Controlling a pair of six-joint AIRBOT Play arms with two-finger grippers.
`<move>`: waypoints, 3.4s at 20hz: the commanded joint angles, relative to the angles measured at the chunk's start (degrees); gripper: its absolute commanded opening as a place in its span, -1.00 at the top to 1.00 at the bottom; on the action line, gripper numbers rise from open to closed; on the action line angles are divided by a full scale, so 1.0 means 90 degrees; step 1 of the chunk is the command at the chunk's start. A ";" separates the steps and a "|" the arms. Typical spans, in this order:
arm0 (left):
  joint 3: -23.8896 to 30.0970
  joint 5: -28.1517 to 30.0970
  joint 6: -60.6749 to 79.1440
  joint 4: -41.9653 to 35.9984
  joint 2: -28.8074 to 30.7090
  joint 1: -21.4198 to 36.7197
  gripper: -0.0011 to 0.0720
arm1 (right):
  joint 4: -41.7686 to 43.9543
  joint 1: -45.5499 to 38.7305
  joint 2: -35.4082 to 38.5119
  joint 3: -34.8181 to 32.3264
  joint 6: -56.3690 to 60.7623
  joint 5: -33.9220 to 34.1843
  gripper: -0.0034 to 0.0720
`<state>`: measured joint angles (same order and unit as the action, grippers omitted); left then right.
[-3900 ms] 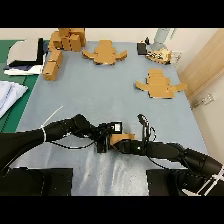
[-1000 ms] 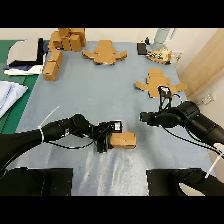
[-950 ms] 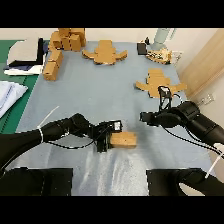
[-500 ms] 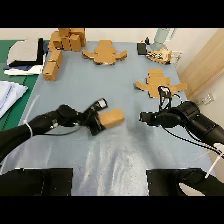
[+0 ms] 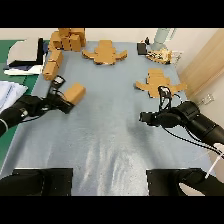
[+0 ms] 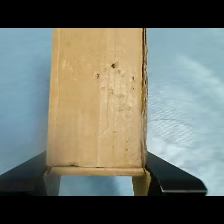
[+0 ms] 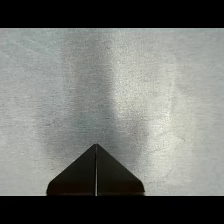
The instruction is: Fold the box.
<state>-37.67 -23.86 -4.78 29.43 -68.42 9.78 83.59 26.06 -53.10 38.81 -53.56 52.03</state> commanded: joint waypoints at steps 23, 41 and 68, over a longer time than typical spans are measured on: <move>-0.2334 0.0585 -0.2285 0.1455 -0.2441 0.1739 -0.36 | -0.0002 -0.0005 -0.0005 0.0005 0.0002 -0.0002 0.90; -0.2344 0.0964 -0.2215 0.1438 -0.2623 0.1729 -0.36 | -0.0002 -0.0002 -0.0005 0.0005 0.0002 -0.0002 0.90; -0.2356 -0.3213 -0.3810 0.2846 -0.0726 0.2193 -0.96 | -0.0002 -0.0002 -0.0005 0.0005 0.0002 -0.0002 0.90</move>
<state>-58.76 -39.77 -34.35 52.29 -78.78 29.63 83.55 26.04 -53.10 38.83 -53.56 52.01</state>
